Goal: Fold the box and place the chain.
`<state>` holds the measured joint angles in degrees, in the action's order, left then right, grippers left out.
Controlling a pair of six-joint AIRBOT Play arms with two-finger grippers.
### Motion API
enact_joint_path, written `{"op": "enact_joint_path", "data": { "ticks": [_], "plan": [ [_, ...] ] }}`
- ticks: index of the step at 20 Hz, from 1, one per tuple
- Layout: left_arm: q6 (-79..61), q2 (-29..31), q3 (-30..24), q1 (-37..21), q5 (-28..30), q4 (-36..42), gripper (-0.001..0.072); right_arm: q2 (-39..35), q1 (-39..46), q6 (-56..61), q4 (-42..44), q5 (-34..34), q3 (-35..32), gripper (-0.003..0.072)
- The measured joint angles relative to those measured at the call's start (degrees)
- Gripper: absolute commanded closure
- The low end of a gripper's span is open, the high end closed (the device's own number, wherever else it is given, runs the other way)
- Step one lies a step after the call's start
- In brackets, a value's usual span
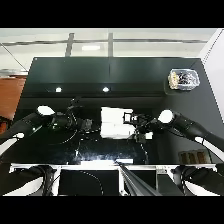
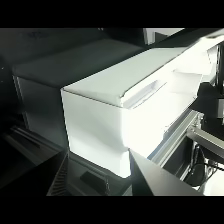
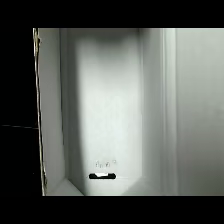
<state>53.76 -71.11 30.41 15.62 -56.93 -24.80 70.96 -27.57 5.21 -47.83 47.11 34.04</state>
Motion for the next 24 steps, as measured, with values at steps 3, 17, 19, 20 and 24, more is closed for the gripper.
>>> {"op": "enact_joint_path", "data": {
  "ticks": [3,17,19,20,24],
  "plan": [
    [0.0,0.0,0.2,0.4,0.4,0.0,0.0255,0.0,0.0,0.0,0.0,0.0,0.0,0.0213],
    [0.3,0.0,1.7,2.8,-0.3,-0.2,0.0356,0.0,0.0,0.0,0.0,0.0,0.0,0.0213],
    [1.6,0.0,1.7,4.5,1.4,-0.2,0.0347,0.0,0.0,0.0,0.0,0.0,0.0,0.0213],
    [2.2,0.0,1.7,5.3,2.5,-0.2,0.0343,0.0,0.0,0.0,0.0,0.0,0.0,0.0213],
    [4.0,0.0,1.7,6.7,5.7,-0.4,0.0178,0.0,0.0,0.0,0.0,0.0,0.0,0.0213]
  ]
}}
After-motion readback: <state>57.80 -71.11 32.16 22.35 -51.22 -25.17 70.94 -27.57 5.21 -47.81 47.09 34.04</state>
